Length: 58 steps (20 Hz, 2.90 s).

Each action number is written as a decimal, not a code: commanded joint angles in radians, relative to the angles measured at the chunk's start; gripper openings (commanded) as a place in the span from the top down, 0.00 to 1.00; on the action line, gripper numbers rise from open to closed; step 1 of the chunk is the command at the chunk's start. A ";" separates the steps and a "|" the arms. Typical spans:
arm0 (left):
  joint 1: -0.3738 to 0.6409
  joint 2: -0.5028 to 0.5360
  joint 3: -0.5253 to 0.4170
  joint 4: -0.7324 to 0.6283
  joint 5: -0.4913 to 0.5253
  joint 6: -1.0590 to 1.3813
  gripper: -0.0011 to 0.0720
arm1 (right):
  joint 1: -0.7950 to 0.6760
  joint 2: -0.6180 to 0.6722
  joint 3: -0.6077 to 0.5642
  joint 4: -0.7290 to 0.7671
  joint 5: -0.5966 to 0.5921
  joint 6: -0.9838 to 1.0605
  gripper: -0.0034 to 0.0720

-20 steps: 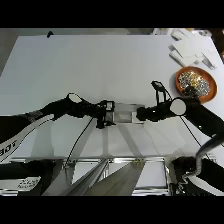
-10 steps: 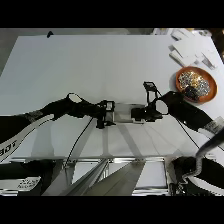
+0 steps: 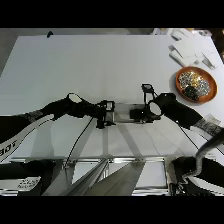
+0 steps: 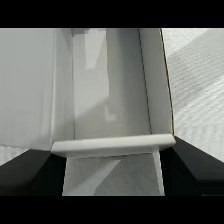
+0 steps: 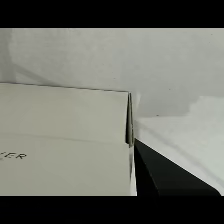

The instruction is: Fold the box and place the chain.

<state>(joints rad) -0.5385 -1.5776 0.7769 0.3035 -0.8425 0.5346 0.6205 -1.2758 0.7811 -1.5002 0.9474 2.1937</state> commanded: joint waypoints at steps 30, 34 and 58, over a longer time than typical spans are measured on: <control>0.001 0.000 0.001 0.000 0.000 0.000 0.71 | 0.010 -0.057 0.001 -0.016 0.008 0.017 0.91; 0.001 0.000 0.001 0.000 0.000 0.000 0.71 | 0.010 -0.057 0.001 -0.016 0.006 0.014 0.92; 0.001 0.000 0.001 0.000 0.000 0.000 0.71 | -0.811 0.073 0.345 -0.115 0.096 -0.698 0.66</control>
<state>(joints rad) -0.5385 -1.5776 0.7773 0.3038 -0.8421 0.5346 -0.0437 -1.0981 1.0969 -1.6135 1.0920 1.5608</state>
